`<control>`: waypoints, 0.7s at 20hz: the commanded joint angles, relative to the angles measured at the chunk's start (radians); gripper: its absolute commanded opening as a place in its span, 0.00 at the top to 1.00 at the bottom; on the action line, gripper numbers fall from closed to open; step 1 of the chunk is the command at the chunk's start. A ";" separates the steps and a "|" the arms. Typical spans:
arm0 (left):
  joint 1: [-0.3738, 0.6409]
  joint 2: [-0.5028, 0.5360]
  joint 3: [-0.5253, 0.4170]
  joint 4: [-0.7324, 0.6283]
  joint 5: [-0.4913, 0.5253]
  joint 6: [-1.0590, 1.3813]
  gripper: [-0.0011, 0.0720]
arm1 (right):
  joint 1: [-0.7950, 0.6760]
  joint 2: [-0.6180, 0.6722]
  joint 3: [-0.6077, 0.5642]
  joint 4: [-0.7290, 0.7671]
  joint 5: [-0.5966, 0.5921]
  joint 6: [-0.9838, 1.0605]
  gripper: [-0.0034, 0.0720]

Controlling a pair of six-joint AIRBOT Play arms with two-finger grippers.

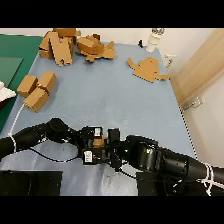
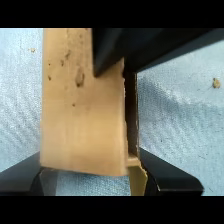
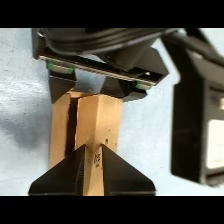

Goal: Fold the box.

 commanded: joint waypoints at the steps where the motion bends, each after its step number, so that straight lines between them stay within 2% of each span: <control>1: 0.000 0.000 0.001 0.000 0.002 0.000 0.38 | 0.001 -0.023 -0.002 0.079 0.005 0.000 0.75; 10: 0.000 0.000 0.001 0.000 0.001 0.000 0.38 | 0.001 -0.037 -0.007 0.109 0.041 0.000 0.73; 11: 0.000 0.000 0.001 0.000 0.002 0.000 0.38 | 0.001 -0.027 -0.003 0.109 0.055 0.002 0.53; 12: 0.000 0.000 0.001 0.000 0.002 0.000 0.38 | 0.001 -0.011 0.001 0.109 0.064 0.017 0.46; 14: 0.000 0.000 0.001 0.000 0.002 0.000 0.38 | 0.001 0.037 0.010 0.109 0.064 0.074 0.46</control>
